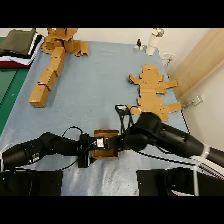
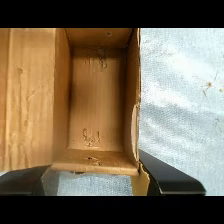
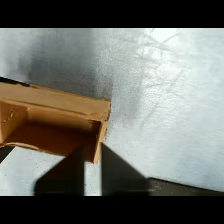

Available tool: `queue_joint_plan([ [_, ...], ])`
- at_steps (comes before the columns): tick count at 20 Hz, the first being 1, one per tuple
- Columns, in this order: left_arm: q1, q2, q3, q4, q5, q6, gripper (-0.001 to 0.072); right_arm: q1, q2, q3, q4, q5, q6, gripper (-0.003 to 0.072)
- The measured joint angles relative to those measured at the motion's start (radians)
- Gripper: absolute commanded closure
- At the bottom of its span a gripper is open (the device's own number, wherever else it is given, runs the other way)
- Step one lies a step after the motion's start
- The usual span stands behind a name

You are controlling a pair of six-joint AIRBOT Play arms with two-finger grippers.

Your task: Fold the box.

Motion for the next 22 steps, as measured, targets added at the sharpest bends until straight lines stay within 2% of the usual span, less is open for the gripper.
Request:
queue_joint_plan([
  [3, 0.0, 0.0, 0.0, 0.0, 0.0, 0.0, 0.0234, -0.04, 0.052, -0.02, -0.051, -0.033, 0.002, 0.0688],
  [6, 0.0, 0.0, 0.0, 0.0, 0.0, 0.0, 0.0233, -0.205, 0.045, -0.05, -0.033, 0.023, -0.118, 0.0688],
  [8, 0.0, 0.0, 0.0, 0.0, 0.0, 0.0, 0.0234, -0.373, 0.011, -0.061, 0.13, 0.111, -0.314, 0.0688],
  [10, 0.0, 0.0, 0.0, 0.0, 0.0, 0.0, 0.0234, -0.51, -0.039, -0.066, 0.375, 0.171, -0.565, 0.0688],
  [12, 0.0, 0.0, 0.0, 0.0, 0.0, 0.0, 0.0234, -0.596, -0.106, -0.068, 0.606, 0.19, -0.814, 0.0688],
  [15, 0.0, 0.0, 0.0, 0.0, 0.0, 0.0, 0.0234, -0.634, -0.217, -0.07, 0.87, 0.144, -1.113, 0.0688],
  [18, 0.0, 0.0, 0.0, 0.0, 0.0, -0.001, 0.0234, -0.618, -0.27, -0.071, 1.017, 0.08, -1.314, 0.0688],
  [22, 0.0, 0.0, 0.0, 0.0, 0.0, -0.001, 0.0234, -0.556, -0.241, -0.119, 1.085, 0.038, -1.465, 0.0688],
])
